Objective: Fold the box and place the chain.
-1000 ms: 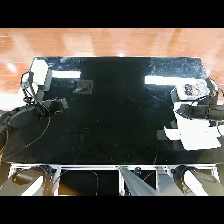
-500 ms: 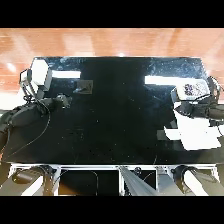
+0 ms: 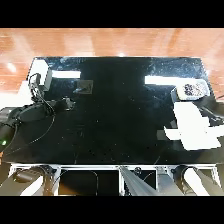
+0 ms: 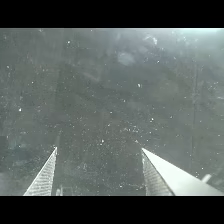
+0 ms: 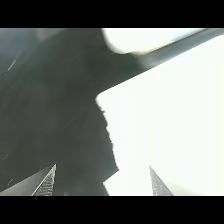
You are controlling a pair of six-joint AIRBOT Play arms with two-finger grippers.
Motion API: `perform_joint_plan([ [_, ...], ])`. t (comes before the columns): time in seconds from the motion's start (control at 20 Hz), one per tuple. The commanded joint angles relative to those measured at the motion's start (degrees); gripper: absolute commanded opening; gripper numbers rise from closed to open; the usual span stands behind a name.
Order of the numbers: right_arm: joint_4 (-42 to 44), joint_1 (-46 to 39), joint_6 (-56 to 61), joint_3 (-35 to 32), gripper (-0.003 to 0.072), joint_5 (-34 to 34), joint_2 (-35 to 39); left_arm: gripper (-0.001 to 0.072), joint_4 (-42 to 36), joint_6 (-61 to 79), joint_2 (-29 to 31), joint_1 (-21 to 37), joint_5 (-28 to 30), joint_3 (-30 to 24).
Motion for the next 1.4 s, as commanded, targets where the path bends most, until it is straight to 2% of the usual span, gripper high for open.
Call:
perform_joint_plan([
  [0.0, 3.0, -13.9, -4.0, 2.0, 0.071, -0.5, -1.8, 0.0609, 0.0, 0.0, -0.6, 0.0, 0.2, 0.0],
  [0.1, 8.6, -23.0, -6.9, 3.0, 0.071, 0.5, -6.4, 0.0609, 0.0, 0.0, -0.6, 0.0, 0.5, 0.0],
  [0.2, 14.7, -30.8, -9.3, 6.1, 0.071, 4.9, -12.8, 0.0609, 0.0, 0.0, -0.6, 0.0, 1.2, 0.1],
  [0.25, 15.0, -33.7, -10.5, 8.7, 0.071, 8.2, -16.1, 0.0609, 0.0, 0.1, -0.6, 0.0, 1.6, 0.1],
  [0.35, 6.7, -36.6, -11.0, 14.7, 0.071, 15.0, -22.1, 0.0609, 0.0, 0.2, -0.6, 0.0, 1.6, 0.1],
  [0.5, -3.7, -37.7, -12.7, 21.7, 0.071, 22.5, -30.3, 0.061, 0.0, 0.2, -0.6, 0.0, 1.5, 0.1],
  [0.7, -4.8, -37.7, -12.9, 30.4, 0.0709, 29.8, -42.5, 0.0609, 0.0, 0.2, -0.6, 0.1, 1.2, 0.1],
  [0.85, -5.0, -37.7, -12.5, 35.8, 0.0709, 31.2, -47.9, 0.0609, 0.2, 0.2, -0.6, 0.1, 0.3, 0.1],
  [1.05, -4.7, -38.3, -12.5, 36.9, 0.0709, 33.0, -52.0, 0.0609, 0.1, 0.2, -0.6, 0.1, -1.7, 0.1],
  [1.2, 4.8, -38.0, -12.5, 36.9, 0.0708, 35.8, -55.5, 0.0609, 0.1, 0.2, -0.6, 0.1, -1.7, 0.1],
  [1.35, 2.0, -36.3, -13.1, 36.8, 0.0708, 35.3, -55.6, 0.0609, 0.0, 0.2, -0.6, 0.1, -1.6, 0.1],
])
